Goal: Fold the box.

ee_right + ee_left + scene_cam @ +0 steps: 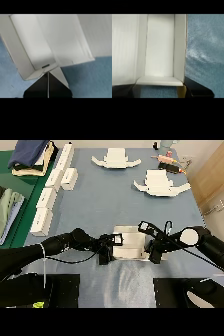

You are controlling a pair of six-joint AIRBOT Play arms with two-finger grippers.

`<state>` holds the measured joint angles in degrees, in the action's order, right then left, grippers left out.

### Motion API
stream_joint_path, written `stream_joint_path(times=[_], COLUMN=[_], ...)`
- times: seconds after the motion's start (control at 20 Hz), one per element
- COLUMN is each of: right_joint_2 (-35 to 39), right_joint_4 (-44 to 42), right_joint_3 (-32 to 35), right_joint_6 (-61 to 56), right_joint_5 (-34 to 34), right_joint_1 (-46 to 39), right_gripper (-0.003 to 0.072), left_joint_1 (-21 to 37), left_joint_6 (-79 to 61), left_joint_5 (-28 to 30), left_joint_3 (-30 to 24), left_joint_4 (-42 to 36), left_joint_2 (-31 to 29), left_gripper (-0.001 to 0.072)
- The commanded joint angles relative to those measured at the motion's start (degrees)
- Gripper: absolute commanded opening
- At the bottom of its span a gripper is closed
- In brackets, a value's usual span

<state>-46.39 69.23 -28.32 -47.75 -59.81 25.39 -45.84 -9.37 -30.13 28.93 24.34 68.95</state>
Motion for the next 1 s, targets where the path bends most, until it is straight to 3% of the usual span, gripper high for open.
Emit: stream_joint_path(times=[0.0,0.2,0.35,0.45,0.65,0.95], right_joint_2=[0.1,0.0,0.0,0.0,-0.1,-0.1], right_joint_4=[14.5,31.7,34.4,30.0,13.3,-3.1], right_joint_3=[-5.0,-10.1,-9.2,-7.3,-0.9,4.7], right_joint_6=[-27.4,-49.7,-56.7,-57.4,-50.2,-41.5], right_joint_5=[-9.1,-16.6,-18.4,-18.1,-14.9,-9.9], right_joint_1=[-0.1,-2.2,-8.3,-15.2,-28.1,-31.4], right_gripper=[0.0001,0.0001,0.0,-0.0002,-0.0002,-0.0001], left_joint_1=[0.0,0.0,0.0,0.0,0.0,0.0], left_joint_6=[0.0,0.0,0.0,0.0,0.0,0.0], left_joint_5=[0.0,0.0,0.0,0.0,0.0,0.0], left_joint_3=[0.0,0.0,0.0,0.0,0.0,0.0], left_joint_4=[0.0,0.0,0.0,0.0,0.0,0.0], left_joint_2=[0.0,0.0,0.0,0.0,0.0,0.0], left_gripper=[0.0405,0.0405,0.0405,0.0405,0.0405,0.0405])
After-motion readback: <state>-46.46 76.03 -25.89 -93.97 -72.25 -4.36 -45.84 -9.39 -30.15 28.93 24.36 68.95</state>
